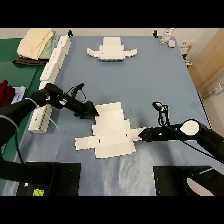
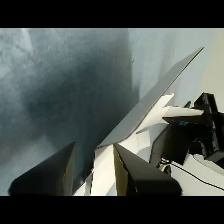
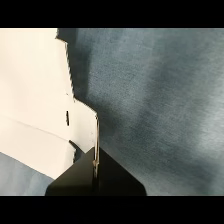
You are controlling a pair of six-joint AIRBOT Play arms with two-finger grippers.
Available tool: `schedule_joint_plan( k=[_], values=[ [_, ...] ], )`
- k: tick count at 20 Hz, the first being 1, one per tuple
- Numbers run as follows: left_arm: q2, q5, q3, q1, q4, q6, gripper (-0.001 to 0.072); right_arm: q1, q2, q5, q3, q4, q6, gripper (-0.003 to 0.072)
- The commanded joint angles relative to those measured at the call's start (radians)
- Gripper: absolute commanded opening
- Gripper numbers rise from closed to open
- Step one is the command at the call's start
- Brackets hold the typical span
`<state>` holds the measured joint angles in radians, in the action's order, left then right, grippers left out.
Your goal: Fold the box.
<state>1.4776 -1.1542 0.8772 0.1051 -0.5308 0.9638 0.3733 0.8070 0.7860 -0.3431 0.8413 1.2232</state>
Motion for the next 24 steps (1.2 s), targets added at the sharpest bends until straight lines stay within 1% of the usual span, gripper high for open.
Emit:
schedule_joint_plan(
  k=[1, 3, 6, 7, 8, 9, 13, 16, 17, 18, 19, 20, 21, 24],
  values=[
    [0.101, -0.087, 0.07, 0.038, 0.071, -0.114, 0.0357, 0.003, -0.009, -0.01, 0.006, 0.0, 0.008, -0.0002],
    [0.124, -0.132, 0.087, 0.068, 0.071, -0.142, 0.0356, 0.003, -0.009, -0.011, 0.006, 0.0, 0.008, -0.0002],
    [0.125, -0.131, 0.097, 0.082, 0.071, -0.164, 0.0354, 0.003, -0.008, -0.01, 0.006, 0.005, 0.008, -0.0002],
    [0.125, -0.134, 0.1, 0.081, 0.067, -0.166, 0.0313, 0.003, -0.008, -0.01, 0.006, 0.007, 0.008, -0.0002],
    [0.125, -0.151, 0.102, 0.081, 0.062, -0.195, 0.0052, 0.003, -0.008, -0.01, 0.006, 0.007, 0.008, -0.0002],
    [0.125, -0.179, 0.105, 0.082, 0.063, -0.231, 0.0015, 0.003, -0.008, -0.01, 0.006, 0.007, 0.007, -0.0002],
    [0.125, -0.251, 0.108, 0.082, 0.063, -0.291, 0.0015, 0.003, -0.008, -0.01, 0.006, 0.008, 0.008, -0.0001],
    [0.125, -0.262, 0.108, 0.082, 0.063, -0.303, 0.0015, 0.002, -0.008, -0.015, 0.006, 0.016, 0.008, 0.0],
    [0.124, -0.262, 0.112, 0.082, 0.063, -0.354, 0.0014, 0.002, -0.008, -0.02, 0.006, 0.016, 0.007, 0.001],
    [0.121, -0.263, 0.116, 0.084, 0.066, -0.407, 0.0013, 0.002, -0.008, -0.033, 0.006, 0.019, 0.007, 0.0108],
    [0.111, -0.26, 0.121, 0.089, 0.068, -0.467, 0.0012, 0.002, -0.008, -0.055, 0.005, 0.031, 0.008, 0.0264],
    [0.095, -0.258, 0.125, 0.099, 0.068, -0.533, 0.0011, 0.0, -0.008, -0.08, 0.003, 0.051, 0.019, 0.0301],
    [0.072, -0.247, 0.127, 0.112, 0.068, -0.587, 0.001, -0.006, -0.008, -0.099, -0.007, 0.09, 0.056, 0.03],
    [-0.037, -0.143, 0.126, 0.167, 0.06, -0.66, 0.0009, -0.046, -0.008, -0.092, -0.088, 0.328, 0.241, 0.03]
  ],
)
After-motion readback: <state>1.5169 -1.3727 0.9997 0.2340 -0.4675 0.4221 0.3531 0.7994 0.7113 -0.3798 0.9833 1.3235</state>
